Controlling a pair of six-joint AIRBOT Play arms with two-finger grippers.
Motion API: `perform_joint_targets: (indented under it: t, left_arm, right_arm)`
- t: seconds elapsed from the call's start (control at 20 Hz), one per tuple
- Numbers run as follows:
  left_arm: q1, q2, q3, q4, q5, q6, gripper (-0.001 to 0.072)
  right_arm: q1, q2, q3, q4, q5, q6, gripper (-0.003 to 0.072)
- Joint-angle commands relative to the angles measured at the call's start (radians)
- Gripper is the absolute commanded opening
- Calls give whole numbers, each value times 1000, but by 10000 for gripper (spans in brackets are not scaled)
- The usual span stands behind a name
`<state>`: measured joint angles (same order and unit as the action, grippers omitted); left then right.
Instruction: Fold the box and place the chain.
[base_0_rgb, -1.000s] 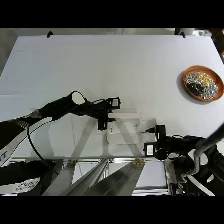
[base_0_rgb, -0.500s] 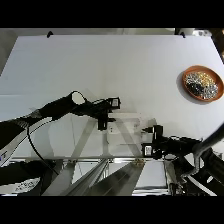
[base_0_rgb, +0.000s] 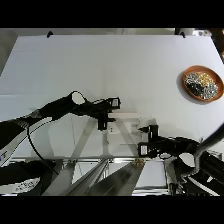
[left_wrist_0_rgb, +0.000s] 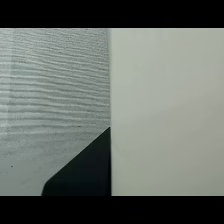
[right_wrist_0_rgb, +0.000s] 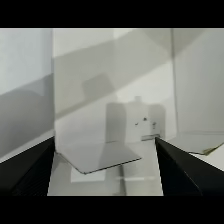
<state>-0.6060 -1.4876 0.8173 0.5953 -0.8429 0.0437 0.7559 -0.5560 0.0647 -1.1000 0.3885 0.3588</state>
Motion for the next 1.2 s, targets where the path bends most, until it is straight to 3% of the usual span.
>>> perform_joint_targets:
  t: [0.0, 0.6, 0.8, 1.0, 1.15]
  left_arm:
    - [0, 0, 0, 0, 0, 0, 14]
    - [0, 0, 0, 0, 0, 0, 14]
    - [0, 0, 0, 0, 0, 0, 14]
    - [0, 0, 0, 0, 0, 0, 14]
    - [0, 0, 0, 0, 0, 0, 14]
  right_arm:
    - [-5, -15, 0, -2, -99, 0, 694]
    - [-25, -14, 22, 11, -136, -32, 694]
    - [-34, -14, 43, 97, -130, -107, 693]
    - [-156, -14, 75, 101, 36, -115, 689]
    - [-223, -14, 94, 103, 68, -183, 689]
